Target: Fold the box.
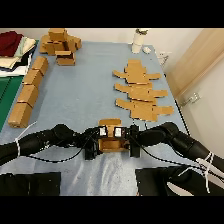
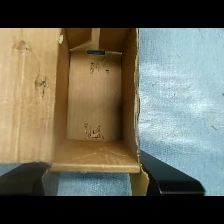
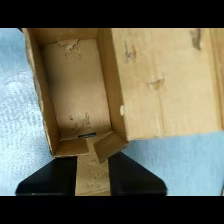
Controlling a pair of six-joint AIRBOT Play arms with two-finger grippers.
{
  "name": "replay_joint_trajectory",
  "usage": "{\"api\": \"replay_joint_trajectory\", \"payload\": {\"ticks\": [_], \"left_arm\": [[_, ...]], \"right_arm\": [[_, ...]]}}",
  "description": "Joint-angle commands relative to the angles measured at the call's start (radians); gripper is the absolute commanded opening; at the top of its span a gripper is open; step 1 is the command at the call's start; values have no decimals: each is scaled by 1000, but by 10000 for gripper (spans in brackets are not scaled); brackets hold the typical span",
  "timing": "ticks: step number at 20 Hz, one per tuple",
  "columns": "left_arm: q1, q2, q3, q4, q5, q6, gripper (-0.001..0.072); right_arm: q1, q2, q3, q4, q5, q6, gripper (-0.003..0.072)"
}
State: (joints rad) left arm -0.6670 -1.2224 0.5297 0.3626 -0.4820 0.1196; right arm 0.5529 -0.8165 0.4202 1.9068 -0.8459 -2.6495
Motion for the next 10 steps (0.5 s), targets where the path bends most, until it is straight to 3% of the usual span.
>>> {"api": "replay_joint_trajectory", "payload": {"ticks": [1, 2, 10], "left_arm": [[0, 0, 1, 0, 0, 0, 478], [0, 0, 1, 0, 0, 0, 478], [0, 0, 1, 0, 0, 0, 478]], "right_arm": [[23, -1, 0, -26, 8, -8, 188], [23, -1, 0, -26, 13, -20, 141], [23, -1, -2, 44, 42, -34, 140]]}}
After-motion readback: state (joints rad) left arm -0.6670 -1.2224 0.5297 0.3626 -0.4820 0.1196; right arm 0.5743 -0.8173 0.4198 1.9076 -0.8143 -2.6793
